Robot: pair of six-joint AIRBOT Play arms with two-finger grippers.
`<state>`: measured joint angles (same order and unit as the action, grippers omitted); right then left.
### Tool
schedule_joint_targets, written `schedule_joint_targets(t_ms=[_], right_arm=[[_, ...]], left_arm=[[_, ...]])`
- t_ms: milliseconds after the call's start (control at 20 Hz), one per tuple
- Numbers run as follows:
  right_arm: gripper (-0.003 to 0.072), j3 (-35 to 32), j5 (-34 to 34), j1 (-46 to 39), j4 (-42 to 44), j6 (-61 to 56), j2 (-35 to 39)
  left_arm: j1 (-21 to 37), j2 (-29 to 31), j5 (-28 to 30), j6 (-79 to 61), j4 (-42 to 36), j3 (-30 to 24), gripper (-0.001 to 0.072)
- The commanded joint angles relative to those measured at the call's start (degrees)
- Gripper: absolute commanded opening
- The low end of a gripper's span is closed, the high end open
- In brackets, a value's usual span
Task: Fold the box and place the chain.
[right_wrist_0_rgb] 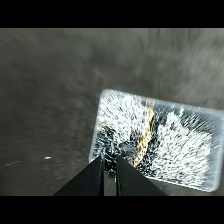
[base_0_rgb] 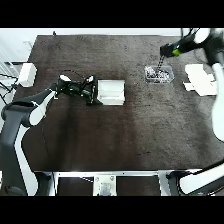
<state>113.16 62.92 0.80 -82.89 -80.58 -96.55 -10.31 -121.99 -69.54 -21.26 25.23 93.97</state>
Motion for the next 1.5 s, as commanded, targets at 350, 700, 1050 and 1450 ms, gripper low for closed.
schedule_joint_targets(t_ms=[350, 700, 1050, 1450], right_arm=[[0.001, 0.0, 11.4, 10.3, -0.7, 4.3, 24.0], [0.001, -6.1, 14.3, 21.7, 0.3, 4.5, 24.4], [0.001, -23.6, -8.2, 30.4, 5.7, 4.1, 23.6], [0.001, -30.6, -19.9, 31.1, 13.7, 4.1, 11.2]], left_arm=[[0.0, 0.0, 0.0, 0.0, 0.0, 0.0, 0.0528], [0.0, 0.0, 0.0, 0.0, 0.0, 0.0, 0.0527], [0.0, 0.0, 0.0, 0.0, 0.0, 0.0, 0.0527], [0.0, 0.0, 0.0, 0.0, 0.0, 0.0, 0.0527]])
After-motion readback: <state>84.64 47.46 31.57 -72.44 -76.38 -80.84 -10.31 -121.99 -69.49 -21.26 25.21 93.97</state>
